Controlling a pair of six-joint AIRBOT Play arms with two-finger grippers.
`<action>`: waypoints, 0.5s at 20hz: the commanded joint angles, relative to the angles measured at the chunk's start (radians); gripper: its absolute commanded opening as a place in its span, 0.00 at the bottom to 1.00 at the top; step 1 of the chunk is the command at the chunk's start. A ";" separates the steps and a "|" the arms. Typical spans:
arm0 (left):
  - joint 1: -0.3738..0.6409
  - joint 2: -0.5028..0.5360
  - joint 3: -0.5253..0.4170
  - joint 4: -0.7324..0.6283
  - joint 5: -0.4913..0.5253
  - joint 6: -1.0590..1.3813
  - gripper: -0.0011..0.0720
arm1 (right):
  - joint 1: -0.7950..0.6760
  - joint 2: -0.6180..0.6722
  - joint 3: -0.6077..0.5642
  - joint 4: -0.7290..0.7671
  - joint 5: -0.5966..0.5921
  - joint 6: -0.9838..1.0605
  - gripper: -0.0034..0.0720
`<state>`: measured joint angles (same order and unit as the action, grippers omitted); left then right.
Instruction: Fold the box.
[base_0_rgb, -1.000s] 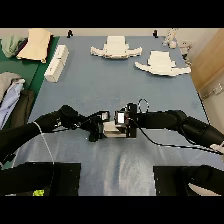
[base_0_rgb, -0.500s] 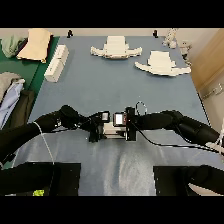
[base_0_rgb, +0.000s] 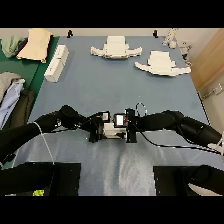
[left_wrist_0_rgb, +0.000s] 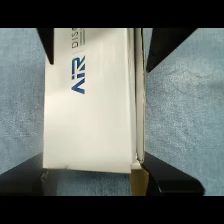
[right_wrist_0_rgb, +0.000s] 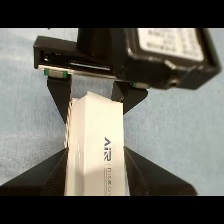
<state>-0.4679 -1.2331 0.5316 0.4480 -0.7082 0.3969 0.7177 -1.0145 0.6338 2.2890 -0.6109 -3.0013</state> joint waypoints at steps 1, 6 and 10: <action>0.000 0.000 0.000 0.000 0.001 -0.001 0.69 | 0.000 0.034 0.000 0.040 -0.004 0.005 0.76; 0.000 0.000 0.000 0.000 0.001 -0.001 0.69 | -0.001 0.114 -0.012 0.068 -0.007 0.308 0.72; 0.000 0.000 0.000 0.000 0.001 -0.001 0.69 | -0.001 0.138 -0.105 0.152 0.112 0.411 0.05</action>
<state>-0.4679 -1.2331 0.5316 0.4477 -0.7071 0.3962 0.7170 -0.8982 0.5808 2.3844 -0.5884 -2.7071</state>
